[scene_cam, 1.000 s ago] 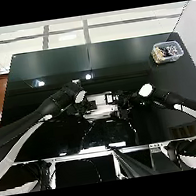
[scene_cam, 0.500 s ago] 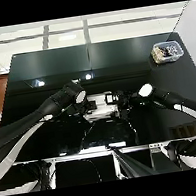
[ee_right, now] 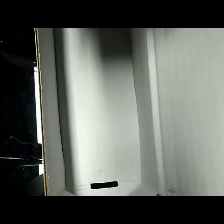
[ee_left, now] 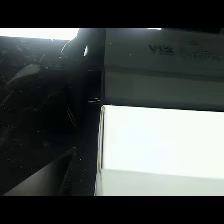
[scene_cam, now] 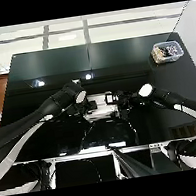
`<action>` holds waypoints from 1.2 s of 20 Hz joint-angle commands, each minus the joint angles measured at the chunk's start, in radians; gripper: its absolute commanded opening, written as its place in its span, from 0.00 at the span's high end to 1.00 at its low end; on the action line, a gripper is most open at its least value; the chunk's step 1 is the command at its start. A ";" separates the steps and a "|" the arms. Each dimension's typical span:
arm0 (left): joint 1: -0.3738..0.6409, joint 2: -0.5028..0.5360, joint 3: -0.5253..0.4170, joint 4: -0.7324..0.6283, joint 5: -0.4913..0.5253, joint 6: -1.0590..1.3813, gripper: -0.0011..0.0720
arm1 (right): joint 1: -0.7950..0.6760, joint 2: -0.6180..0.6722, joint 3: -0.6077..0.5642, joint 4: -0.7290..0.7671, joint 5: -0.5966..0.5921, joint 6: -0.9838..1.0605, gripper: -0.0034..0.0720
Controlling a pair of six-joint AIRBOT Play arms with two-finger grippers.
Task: Fold the box and place the chain.
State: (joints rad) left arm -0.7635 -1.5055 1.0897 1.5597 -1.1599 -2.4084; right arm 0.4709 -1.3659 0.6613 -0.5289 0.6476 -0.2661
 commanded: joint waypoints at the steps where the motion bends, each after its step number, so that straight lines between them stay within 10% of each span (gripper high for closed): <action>1: 0.000 -0.003 0.001 0.001 0.006 -0.001 0.49 | 0.001 0.000 0.001 0.000 0.000 0.000 0.64; 6: 0.000 -0.004 0.001 0.004 0.005 -0.001 0.54 | 0.001 0.000 0.001 0.000 0.000 0.000 0.64; 8: 0.000 -0.004 0.001 0.003 0.007 0.005 0.95 | 0.001 0.000 0.001 0.000 0.000 0.000 0.64; 24: 0.000 -0.004 0.001 0.003 0.011 0.027 0.95 | 0.001 0.000 0.001 0.000 0.001 0.000 0.64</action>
